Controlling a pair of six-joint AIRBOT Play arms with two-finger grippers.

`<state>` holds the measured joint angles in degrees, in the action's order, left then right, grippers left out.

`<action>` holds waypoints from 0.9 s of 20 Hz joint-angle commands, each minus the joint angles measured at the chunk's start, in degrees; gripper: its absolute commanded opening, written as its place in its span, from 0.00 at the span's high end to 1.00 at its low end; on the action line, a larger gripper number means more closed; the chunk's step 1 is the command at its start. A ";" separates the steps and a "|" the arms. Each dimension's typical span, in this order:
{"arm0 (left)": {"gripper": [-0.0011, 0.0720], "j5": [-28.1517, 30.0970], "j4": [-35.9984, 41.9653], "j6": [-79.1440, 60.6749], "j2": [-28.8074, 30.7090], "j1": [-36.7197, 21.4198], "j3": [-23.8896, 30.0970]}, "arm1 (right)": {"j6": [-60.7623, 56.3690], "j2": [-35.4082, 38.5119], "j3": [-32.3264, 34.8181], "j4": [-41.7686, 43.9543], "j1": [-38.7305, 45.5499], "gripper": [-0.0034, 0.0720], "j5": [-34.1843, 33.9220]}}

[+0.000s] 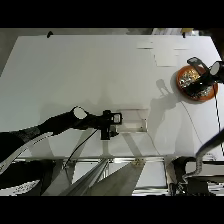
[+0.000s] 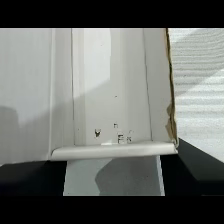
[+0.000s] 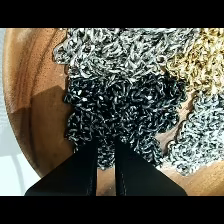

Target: Fold the box and place the chain.

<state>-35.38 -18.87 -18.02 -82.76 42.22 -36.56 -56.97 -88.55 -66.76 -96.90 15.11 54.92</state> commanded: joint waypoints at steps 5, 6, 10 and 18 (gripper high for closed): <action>0.70 0.00 -0.02 -0.02 0.04 0.02 0.02 | 0.31 -1.31 -0.07 -1.42 0.02 0.80 0.44; 0.70 0.00 -0.02 -0.02 0.04 0.02 0.02 | 0.33 -1.95 -0.07 -1.62 0.00 0.80 1.33; 0.70 0.00 0.00 -0.02 0.04 0.02 0.02 | 0.26 -1.38 -0.07 -1.62 0.00 0.94 1.84; 0.70 0.00 0.00 0.00 0.04 0.02 0.02 | -4.68 11.78 -0.09 5.42 0.00 0.94 2.95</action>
<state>-35.38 -18.87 -18.04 -82.76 42.22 -36.56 -60.10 -81.82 -66.78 -96.12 15.11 57.41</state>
